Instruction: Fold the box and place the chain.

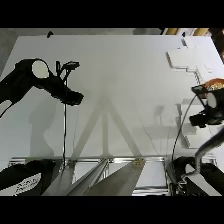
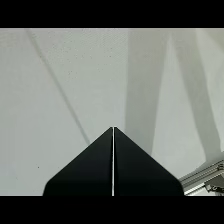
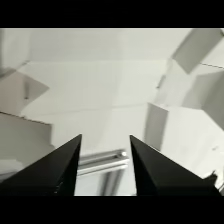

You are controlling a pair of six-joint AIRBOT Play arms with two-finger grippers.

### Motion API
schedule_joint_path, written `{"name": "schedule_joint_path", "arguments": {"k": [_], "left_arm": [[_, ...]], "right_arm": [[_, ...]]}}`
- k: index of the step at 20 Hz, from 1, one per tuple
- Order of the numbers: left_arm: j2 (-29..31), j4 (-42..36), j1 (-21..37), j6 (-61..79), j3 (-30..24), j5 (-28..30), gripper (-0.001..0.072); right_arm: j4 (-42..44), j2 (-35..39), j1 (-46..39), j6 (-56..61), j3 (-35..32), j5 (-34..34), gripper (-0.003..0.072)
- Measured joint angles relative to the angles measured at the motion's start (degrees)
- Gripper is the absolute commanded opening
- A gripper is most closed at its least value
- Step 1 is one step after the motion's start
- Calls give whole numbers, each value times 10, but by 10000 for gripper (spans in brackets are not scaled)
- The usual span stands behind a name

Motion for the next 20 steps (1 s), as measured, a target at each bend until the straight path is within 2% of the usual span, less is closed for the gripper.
{"name": "schedule_joint_path", "arguments": {"k": [2,8,15,17,18,20], "left_arm": [[0,0,0,0,0,0,10],[0,0,0,0,0,0,10],[0,0,0,0,0,0,10],[0,0,0,0,0,0,10],[0,0,0,0,0,0,10],[0,0,0,0,0,0,10]], "right_arm": [[-24,14,-67,-35,3,-23,552],[-47,20,-223,-75,4,-116,551],[-44,-33,-301,-109,4,-180,538],[-43,-54,-312,-116,4,-194,494],[-44,-63,-318,-118,4,-203,436],[-43,-79,-332,-121,4,-222,416]]}}
